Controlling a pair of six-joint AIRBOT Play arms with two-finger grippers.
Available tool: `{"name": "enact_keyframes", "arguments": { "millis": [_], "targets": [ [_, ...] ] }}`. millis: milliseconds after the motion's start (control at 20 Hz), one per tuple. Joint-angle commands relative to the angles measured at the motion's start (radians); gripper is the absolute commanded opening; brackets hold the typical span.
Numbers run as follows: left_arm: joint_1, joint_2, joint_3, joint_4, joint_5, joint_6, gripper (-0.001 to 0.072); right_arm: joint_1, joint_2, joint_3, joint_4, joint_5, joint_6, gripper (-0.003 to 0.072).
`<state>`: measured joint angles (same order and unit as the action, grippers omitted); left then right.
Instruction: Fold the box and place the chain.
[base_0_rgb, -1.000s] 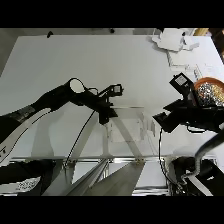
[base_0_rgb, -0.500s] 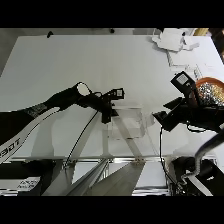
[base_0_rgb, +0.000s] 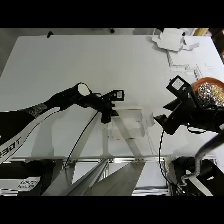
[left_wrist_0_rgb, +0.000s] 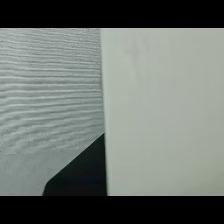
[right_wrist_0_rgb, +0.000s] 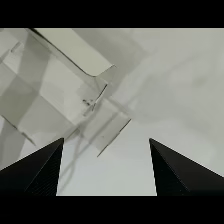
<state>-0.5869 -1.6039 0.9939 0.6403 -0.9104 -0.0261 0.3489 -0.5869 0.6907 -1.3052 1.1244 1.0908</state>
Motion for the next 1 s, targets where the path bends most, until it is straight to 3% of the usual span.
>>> {"name": "enact_keyframes", "arguments": {
  "millis": [0, 400, 600, 750, 950],
  "targets": [
    [-0.001, 0.000, 0.000, 0.000, 0.001, 0.000, 0.0009, 0.001, 0.000, 0.001, 0.000, 0.018, -0.103, 0.0585],
    [-0.001, -0.001, 0.000, 0.000, 0.001, 0.000, 0.0009, 0.001, -0.010, -0.032, 0.007, 0.039, -0.229, 0.0585],
    [-0.001, -0.001, 0.000, 0.000, 0.001, 0.000, 0.0009, 0.002, -0.040, -0.124, 0.143, 0.000, -0.364, 0.0571],
    [-0.001, -0.001, -0.001, 0.000, 0.001, 0.000, 0.0009, 0.071, -0.046, -0.184, 0.229, -0.087, -0.492, 0.0514],
    [-0.001, -0.001, 0.000, 0.000, 0.001, 0.000, 0.0009, 0.183, -0.088, -0.216, 0.152, -0.115, -0.546, 0.0516]
  ]
}}
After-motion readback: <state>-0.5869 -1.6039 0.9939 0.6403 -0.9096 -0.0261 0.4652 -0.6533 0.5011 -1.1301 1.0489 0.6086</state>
